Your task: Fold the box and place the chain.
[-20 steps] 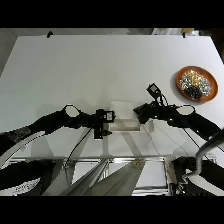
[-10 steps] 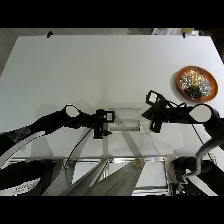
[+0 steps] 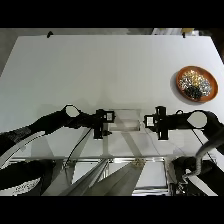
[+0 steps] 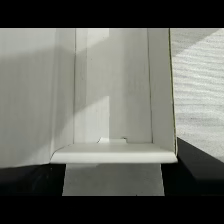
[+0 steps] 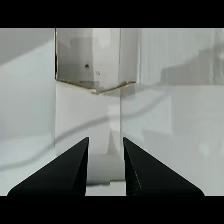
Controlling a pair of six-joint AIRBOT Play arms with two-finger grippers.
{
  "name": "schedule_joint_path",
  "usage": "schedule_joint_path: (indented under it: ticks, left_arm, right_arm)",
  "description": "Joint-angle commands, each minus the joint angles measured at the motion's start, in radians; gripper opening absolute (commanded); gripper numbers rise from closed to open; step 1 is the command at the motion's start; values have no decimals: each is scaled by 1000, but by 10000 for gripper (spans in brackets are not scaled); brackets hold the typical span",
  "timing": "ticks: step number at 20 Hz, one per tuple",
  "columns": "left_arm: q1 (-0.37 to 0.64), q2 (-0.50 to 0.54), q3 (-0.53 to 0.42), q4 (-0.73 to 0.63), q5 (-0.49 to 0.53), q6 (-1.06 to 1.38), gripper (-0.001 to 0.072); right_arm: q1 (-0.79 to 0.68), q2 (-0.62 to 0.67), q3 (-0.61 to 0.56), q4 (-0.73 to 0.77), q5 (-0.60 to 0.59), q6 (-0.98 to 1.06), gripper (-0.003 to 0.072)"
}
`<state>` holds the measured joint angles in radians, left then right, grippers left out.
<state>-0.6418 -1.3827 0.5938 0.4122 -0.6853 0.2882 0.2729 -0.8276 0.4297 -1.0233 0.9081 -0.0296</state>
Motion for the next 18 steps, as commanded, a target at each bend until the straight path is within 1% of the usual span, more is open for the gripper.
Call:
schedule_joint_path:
  ticks: [1, 2, 4, 9, 16, 17, 18]
  left_arm:
    - [0, 0, 0, 0, 0, 0, 205]
    - [0, 0, 0, 0, 0, 0, 205]
    - [0, 0, 0, 0, 0, 0, 205]
    - [0, 0, 0, 0, 0, 0, 205]
    - [0, 0, 0, 0, 0, 0, 205]
    - [0, 0, 0, 0, 0, 0, 205]
    - [0, 0, 0, 0, 0, 0, 205]
  right_arm:
    - [0, -51, -15, 102, -45, -93, 216]
    - [1, -74, -15, 134, -45, -123, 215]
    - [20, -102, -15, 172, -50, -146, 158]
    - [64, -162, -17, 240, -75, -156, 158]
    - [66, -232, -17, 335, -135, -156, 160]
    - [75, -244, -17, 345, -143, -156, 170]
    - [88, -259, -17, 354, -143, -159, 214]
